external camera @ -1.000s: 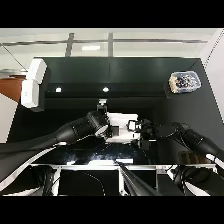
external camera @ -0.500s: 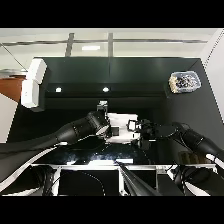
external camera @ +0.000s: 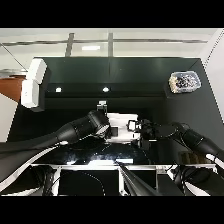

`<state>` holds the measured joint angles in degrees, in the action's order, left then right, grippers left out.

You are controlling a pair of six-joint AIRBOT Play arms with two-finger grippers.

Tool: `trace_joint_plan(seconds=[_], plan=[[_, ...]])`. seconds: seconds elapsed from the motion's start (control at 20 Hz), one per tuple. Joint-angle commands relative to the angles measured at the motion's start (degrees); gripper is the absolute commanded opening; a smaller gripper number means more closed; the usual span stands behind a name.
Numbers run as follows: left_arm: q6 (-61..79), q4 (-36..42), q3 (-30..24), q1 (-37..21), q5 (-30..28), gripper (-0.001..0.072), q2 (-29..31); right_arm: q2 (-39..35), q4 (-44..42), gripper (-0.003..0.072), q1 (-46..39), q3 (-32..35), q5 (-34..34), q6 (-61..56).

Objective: Fold the box and place the chain.

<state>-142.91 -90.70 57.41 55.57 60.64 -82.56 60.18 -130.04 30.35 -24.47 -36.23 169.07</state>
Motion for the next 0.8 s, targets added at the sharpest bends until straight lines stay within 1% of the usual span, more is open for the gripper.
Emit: trace_joint_plan(seconds=[0.0,0.05,0.1,0.2,0.25,0.3,0.35,0.4,0.5,0.65,0.75], plan=[[-0.1,-0.4,0.2,0.0,-1.1,0.0232,0.0,0.0,0.0,0.0231,0.0,0.0,0.0,0.0],[0.0,-0.3,0.2,0.0,-2.2,0.0076,0.0,0.0,0.0,0.0231,0.0,0.0,0.0,-0.1],[0.0,-0.3,0.2,0.0,-3.4,0.0032,0.0,0.0,0.0,0.0231,0.0,0.0,0.0,-0.2],[0.0,-0.4,0.2,0.0,-4.5,0.0031,0.0,0.0,0.0,0.0231,0.0,0.0,-0.2,-0.2],[0.0,-0.3,0.2,-0.1,-4.2,0.0031,0.0,-0.1,0.1,0.0238,0.0,0.0,-0.5,-0.2],[0.0,-0.3,0.2,-0.2,-3.1,0.0031,0.0,-0.4,0.7,0.0405,0.0,0.0,-0.7,-1.3],[0.0,-0.4,0.2,-0.6,-1.6,0.0031,0.1,-1.2,1.5,0.0701,0.0,-0.1,-0.7,-3.2],[0.0,-0.4,0.3,-1.0,-0.8,0.0031,0.2,-2.0,3.2,0.0719,0.0,-0.3,-0.8,-4.8],[0.0,-0.4,0.5,-1.7,0.5,0.0031,0.6,-3.3,6.6,0.0718,0.0,-1.2,-2.6,-7.4],[0.5,-2.0,0.3,-1.6,3.1,0.0031,1.9,-4.8,12.0,0.0717,0.0,-2.3,-7.1,-7.3],[-0.8,-2.2,-0.9,-1.4,2.1,0.0031,2.5,-4.8,13.0,0.0717,0.0,-2.4,-7.5,-6.9]])
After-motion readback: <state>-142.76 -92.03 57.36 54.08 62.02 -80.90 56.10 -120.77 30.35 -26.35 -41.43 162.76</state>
